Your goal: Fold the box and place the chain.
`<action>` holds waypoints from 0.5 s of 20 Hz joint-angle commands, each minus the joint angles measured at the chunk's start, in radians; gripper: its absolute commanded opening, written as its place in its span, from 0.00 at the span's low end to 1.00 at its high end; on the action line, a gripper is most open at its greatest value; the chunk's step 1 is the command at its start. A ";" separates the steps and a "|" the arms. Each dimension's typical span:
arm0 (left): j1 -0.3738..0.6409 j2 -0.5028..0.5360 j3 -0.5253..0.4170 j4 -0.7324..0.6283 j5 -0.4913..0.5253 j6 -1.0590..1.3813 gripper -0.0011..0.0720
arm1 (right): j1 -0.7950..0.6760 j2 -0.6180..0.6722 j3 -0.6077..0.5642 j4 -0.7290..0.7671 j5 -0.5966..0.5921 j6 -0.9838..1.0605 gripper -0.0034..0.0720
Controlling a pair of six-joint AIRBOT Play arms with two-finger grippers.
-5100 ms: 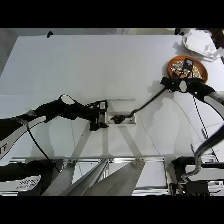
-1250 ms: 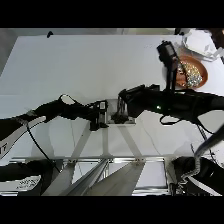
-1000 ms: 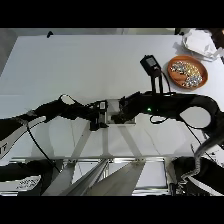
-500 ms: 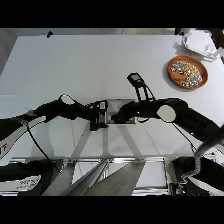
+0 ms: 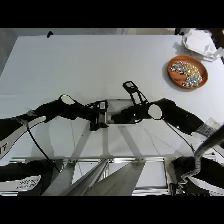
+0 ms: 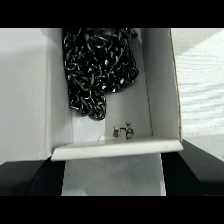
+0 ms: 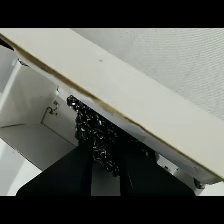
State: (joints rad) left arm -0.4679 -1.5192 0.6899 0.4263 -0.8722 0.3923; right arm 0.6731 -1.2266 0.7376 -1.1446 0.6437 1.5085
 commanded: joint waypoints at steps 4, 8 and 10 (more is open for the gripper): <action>0.000 0.001 0.000 0.000 0.000 0.000 0.47 | 0.000 0.161 0.001 -0.019 0.092 -0.174 0.29; 0.000 0.001 0.000 0.000 0.000 0.000 0.47 | -0.005 0.367 0.028 -0.202 0.172 -0.182 0.37; 0.000 0.001 0.000 0.000 0.001 0.000 0.47 | -0.045 0.419 0.044 -0.303 0.169 -0.192 0.36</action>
State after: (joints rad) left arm -0.4679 -1.5192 0.6899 0.4263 -0.8722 0.3923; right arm 0.6571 -0.9051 0.7624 -1.2999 0.7815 1.3453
